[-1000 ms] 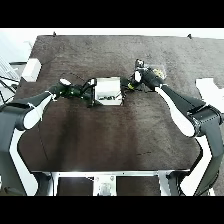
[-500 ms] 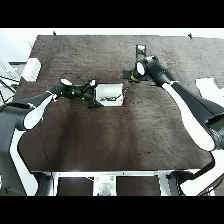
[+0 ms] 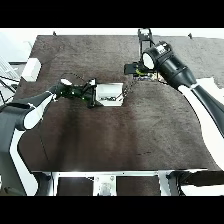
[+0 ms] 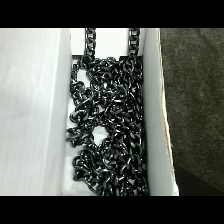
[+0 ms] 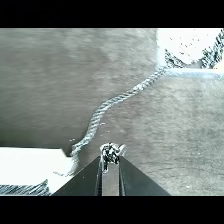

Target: Fold the box and place the chain.

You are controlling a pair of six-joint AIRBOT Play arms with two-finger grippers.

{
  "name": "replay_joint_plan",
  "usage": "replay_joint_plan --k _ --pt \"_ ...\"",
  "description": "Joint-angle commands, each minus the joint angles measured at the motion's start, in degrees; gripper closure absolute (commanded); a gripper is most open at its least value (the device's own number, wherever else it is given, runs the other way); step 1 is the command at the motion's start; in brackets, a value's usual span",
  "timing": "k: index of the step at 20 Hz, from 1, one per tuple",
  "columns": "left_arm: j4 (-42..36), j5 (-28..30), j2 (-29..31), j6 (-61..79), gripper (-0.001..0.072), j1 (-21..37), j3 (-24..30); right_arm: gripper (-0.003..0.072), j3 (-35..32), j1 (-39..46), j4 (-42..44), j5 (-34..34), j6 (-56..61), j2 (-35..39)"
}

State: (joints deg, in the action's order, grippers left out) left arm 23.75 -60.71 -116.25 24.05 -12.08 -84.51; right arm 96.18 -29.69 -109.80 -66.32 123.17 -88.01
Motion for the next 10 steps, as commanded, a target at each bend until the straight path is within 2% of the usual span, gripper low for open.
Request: replay_joint_plan --k 1,4,7,10 --pt "-0.02 0.04 0.07 -0.02 0.0375 0.04 -0.02 0.068 -0.02 -3.98 -0.79 -1.7 -0.9 4.83" --pt "-0.02 0.04 0.04 -0.02 0.0375 0.04 -0.02 0.068 -0.11 -6.45 0.09 0.09 -0.87 5.66" --pt "-0.02 0.04 0.04 -0.02 0.0375 0.04 -0.04 0.0679 -3.17 -7.54 3.32 7.82 -0.85 5.66" --pt "0.0 0.04 0.07 -0.02 0.0375 0.04 -0.02 0.0679 -9.11 -7.61 7.04 17.18 -0.44 5.6"
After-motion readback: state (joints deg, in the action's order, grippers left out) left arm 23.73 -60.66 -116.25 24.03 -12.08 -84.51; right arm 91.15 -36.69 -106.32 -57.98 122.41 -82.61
